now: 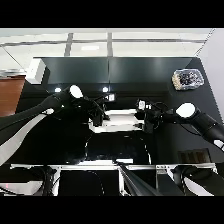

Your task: Fold the box and place the chain.

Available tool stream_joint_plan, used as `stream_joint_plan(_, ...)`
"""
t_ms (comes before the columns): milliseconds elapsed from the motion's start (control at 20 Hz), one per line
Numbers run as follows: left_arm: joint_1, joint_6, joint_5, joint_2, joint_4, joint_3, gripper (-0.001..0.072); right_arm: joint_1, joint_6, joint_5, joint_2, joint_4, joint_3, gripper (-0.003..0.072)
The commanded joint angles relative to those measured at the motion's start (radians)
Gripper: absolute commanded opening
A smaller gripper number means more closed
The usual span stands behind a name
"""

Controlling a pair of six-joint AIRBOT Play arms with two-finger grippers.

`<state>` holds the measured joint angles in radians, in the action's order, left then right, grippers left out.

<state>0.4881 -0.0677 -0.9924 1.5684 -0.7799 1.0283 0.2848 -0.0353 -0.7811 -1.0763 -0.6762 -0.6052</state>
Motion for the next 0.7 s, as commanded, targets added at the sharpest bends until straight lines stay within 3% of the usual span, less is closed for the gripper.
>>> stream_joint_plan(0,0.001,0.0,0.001,0.0,0.0,0.0,0.0025,-0.009,-0.023,-0.006,-0.018,0.055,-0.001,0.0713)
stream_joint_plan(400,0.001,-0.011,-0.003,0.0,0.011,0.0,0.0025,-0.011,-0.32,-0.039,-0.159,0.133,0.007,0.0713)
stream_joint_plan(650,0.001,-0.011,-0.002,0.0,0.011,0.0,0.0024,-0.009,-0.354,-0.044,-0.197,0.118,0.007,0.0713)
